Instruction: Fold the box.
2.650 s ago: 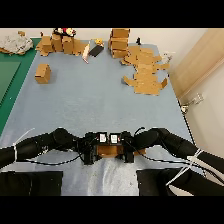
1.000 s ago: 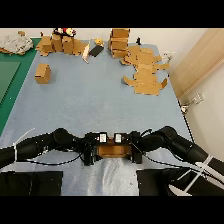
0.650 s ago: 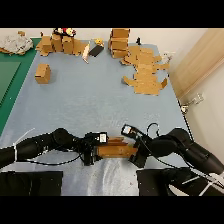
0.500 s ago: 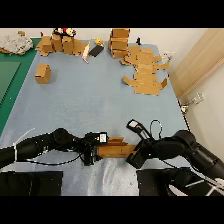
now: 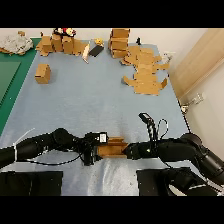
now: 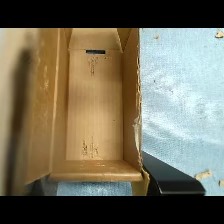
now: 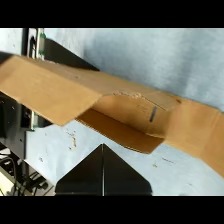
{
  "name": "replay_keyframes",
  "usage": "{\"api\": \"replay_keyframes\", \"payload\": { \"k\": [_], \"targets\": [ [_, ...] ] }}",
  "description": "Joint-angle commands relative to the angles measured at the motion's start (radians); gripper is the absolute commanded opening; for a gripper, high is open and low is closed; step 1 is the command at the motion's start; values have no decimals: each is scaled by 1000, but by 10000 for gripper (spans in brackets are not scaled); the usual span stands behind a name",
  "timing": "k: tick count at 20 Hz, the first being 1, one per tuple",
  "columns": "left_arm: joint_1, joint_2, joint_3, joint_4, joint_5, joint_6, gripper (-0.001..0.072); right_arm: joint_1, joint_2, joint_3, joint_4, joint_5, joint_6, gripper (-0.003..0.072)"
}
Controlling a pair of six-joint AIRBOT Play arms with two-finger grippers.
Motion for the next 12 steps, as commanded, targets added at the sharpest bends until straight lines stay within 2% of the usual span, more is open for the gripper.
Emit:
{"api": "replay_keyframes", "payload": {
  "k": [1,12],
  "targets": [
    [0,0,1,0,0,0,522,1,-5,1,24,75,37,3],
    [2,6,1,8,16,1,522,1,-5,1,63,151,88,3]
  ]
}}
